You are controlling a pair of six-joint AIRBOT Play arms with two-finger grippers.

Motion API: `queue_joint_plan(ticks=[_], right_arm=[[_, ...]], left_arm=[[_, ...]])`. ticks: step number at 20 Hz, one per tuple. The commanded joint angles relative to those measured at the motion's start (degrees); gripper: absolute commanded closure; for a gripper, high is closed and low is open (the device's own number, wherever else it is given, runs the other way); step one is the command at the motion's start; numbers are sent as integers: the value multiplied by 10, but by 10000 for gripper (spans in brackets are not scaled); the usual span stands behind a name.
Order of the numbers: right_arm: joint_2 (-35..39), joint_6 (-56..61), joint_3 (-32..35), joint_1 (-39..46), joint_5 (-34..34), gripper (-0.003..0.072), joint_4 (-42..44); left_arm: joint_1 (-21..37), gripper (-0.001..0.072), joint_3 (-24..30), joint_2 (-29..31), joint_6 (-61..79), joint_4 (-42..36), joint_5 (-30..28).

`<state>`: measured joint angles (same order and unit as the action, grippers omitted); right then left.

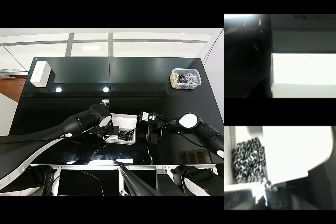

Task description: Fold the box and place the chain.

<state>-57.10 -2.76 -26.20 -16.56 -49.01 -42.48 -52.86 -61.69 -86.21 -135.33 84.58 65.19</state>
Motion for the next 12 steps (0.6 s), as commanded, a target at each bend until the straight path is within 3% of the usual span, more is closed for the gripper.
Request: queue_joint_plan(ticks=[1, 9, 10, 11, 12], right_arm=[[-10, -61, 2, -1, 3, 330, 56], [-10, -61, 2, -1, -2, 331, 56], [-10, -61, 2, -1, -6, 413, 56], [-10, -61, 2, -1, -14, 564, 54], [-10, -61, 2, -1, -21, 562, 54]], left_arm=[[0, 678, 0, 0, 0, 0, -2], [0, 678, 0, 0, 0, 0, -2], [0, 678, 0, 0, 0, 0, -2], [0, 678, 0, 0, 0, 0, -2], [0, 678, 0, 0, 0, 0, -2]])
